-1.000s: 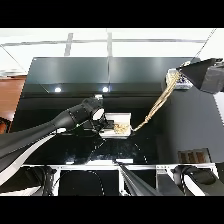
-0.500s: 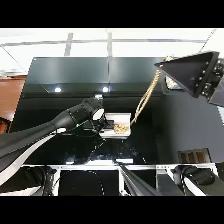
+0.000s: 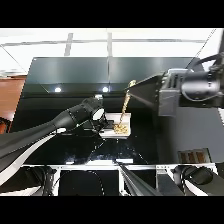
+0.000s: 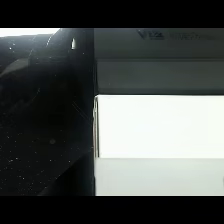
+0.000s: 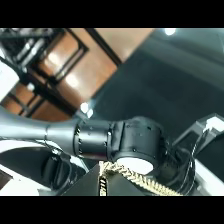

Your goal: Fold the box and place the chain.

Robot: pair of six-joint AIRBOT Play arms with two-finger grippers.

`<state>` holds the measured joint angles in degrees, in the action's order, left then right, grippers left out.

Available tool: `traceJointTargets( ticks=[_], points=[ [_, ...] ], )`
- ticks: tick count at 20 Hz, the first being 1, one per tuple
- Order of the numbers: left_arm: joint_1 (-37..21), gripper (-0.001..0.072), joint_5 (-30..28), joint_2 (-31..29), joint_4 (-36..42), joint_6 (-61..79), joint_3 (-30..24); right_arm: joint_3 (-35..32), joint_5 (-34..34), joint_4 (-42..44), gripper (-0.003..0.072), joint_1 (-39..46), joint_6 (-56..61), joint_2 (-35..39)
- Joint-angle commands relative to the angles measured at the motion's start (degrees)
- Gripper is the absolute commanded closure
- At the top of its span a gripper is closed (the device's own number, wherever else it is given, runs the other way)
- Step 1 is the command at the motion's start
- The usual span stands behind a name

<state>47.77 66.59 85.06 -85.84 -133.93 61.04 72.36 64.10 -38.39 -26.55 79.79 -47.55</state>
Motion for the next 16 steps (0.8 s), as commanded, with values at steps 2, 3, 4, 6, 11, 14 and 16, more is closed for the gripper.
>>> traceJointTargets(
  ticks=[2,3,4,6,11,14,16],
  points=[
    [0.0,0.0683,0.0,0.0,0.0,0.0,0.0,-0.6,1.7,-4.7,0.0670,-1.5,0.5,-2.3],
    [0.0,0.0683,0.1,0.0,0.0,0.0,0.0,-1.3,2.4,-6.2,0.0670,-1.5,1.2,-2.3],
    [0.0,0.0683,0.2,0.0,0.0,0.0,0.0,-2.1,3.9,-8.4,0.0670,-1.3,2.4,-2.3],
    [0.0,0.0683,0.1,0.0,0.0,0.0,0.0,-3.3,6.3,-14.0,0.0671,-1.3,5.1,-2.3],
    [0.0,0.0683,0.1,0.0,0.0,0.0,0.0,-11.6,1.8,-12.3,0.0670,-2.2,7.0,-2.4],
    [0.0,0.0683,0.1,0.0,0.0,0.0,0.0,-16.5,-5.5,-9.6,0.0670,-3.2,7.0,-2.6],
    [0.0,0.0683,0.1,0.0,0.0,0.0,0.0,-17.5,-6.4,-9.9,0.0670,-3.3,7.0,-3.0]
  ],
)
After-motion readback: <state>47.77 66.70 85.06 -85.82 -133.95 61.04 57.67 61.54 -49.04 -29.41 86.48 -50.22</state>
